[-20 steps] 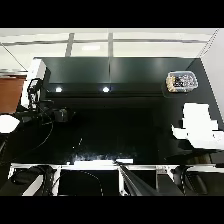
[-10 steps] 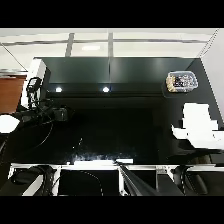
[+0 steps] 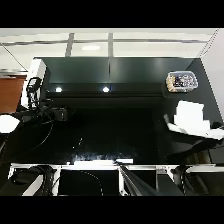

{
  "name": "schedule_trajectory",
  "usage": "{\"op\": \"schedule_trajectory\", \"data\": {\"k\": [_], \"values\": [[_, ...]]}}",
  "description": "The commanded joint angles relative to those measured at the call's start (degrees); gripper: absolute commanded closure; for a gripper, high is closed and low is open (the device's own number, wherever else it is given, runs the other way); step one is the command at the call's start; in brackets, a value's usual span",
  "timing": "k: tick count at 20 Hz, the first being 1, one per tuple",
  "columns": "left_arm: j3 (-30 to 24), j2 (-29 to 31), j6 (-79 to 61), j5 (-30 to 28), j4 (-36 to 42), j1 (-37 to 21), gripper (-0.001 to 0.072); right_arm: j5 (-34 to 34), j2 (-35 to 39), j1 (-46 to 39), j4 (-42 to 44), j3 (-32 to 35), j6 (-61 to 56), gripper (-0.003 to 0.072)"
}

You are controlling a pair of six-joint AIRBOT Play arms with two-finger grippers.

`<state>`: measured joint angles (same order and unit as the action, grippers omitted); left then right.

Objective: Fold the box and place the chain.

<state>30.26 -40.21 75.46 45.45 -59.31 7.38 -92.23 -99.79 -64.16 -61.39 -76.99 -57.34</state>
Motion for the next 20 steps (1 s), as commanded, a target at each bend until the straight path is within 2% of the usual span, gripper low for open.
{"op": "schedule_trajectory", "data": {"k": [1, 5, 7, 9, 11, 14, 16, 20], "values": [[0.0, 0.0, 0.0, 0.0, 0.0, 0.0, 0.0007, 0.1, 2.9, 5.2, 4.3, 3.6, 1.1, 0.068], [0.0, 0.0, 0.0, -0.5, 0.0, 0.0, 0.0007, 1.4, 9.3, 14.0, 13.6, 9.8, -0.6, 0.0679], [0.0, 0.0, 0.0, -3.7, 0.0, 0.0, 0.0007, 2.4, 12.9, 19.3, 18.3, 13.9, -3.0, 0.068], [0.0, 0.0, 0.0, -6.2, 0.1, 0.0, 0.0007, 6.6, 17.3, 25.5, 23.5, 17.9, -3.9, 0.0679], [0.0, 0.0, 0.0, -7.2, 0.5, 0.1, 0.0007, 14.6, 22.5, 32.4, 27.9, 21.5, -6.0, 0.068], [0.0, 0.0, -0.1, -6.1, 5.2, 0.2, 0.0007, 30.4, 31.5, 44.7, 33.3, 27.2, -7.0, 0.068], [0.0, 0.0, -0.1, -5.1, 7.0, 1.2, 0.0007, 38.8, 36.8, 52.6, 33.5, 31.2, -7.0, 0.068], [0.0, -0.7, -0.1, -4.5, 7.3, 6.9, 0.0007, 49.1, 45.8, 63.3, 32.5, 42.7, -5.4, 0.068]]}}
